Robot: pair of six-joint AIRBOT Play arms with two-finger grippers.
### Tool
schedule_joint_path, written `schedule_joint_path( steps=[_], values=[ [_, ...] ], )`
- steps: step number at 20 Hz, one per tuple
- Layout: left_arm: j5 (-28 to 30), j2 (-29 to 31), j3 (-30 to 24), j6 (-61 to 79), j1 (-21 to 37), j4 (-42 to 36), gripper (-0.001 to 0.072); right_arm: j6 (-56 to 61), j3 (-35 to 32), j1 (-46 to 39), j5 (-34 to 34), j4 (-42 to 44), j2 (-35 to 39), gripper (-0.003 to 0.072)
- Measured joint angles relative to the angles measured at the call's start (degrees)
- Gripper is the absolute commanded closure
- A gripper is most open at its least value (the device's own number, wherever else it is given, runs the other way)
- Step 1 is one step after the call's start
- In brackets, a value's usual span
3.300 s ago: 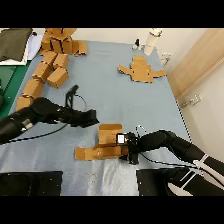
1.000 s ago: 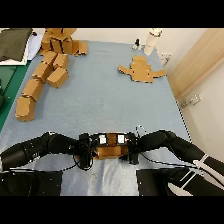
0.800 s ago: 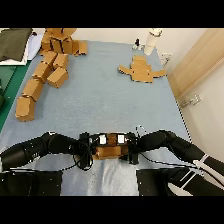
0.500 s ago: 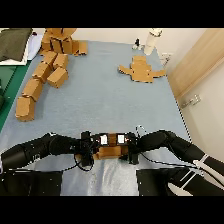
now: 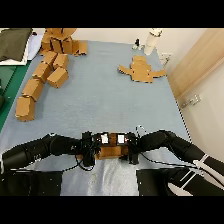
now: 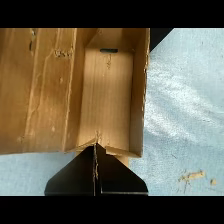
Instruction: Fold the box.
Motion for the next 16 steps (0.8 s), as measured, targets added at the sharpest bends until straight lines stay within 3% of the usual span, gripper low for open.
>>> schedule_joint_path(
  steps=[5, 6, 7, 8, 16],
  values=[
    [0.61, -1.25, 0.00, 0.00, -0.76, -0.63, 0.0674, 0.00, 0.02, 0.00, 0.00, 0.00, 0.00, 0.0088],
    [0.83, -1.36, 0.00, 0.04, -0.96, -0.68, 0.0370, 0.00, 0.02, 0.00, 0.00, 0.02, 0.00, 0.0088],
    [0.98, -1.42, 0.00, 0.09, -1.11, -0.72, 0.0214, 0.02, 0.02, 0.00, 0.00, 0.00, 0.00, 0.0088],
    [0.96, -1.49, 0.00, 0.20, -1.18, -0.70, 0.0240, -0.02, 0.00, 0.02, 0.00, 0.00, 0.00, 0.0088],
    [1.42, -1.57, -0.02, 0.31, -1.42, -0.81, 0.0241, 0.00, 0.02, 0.00, 0.02, -0.02, 0.00, 0.0088]
  ],
)
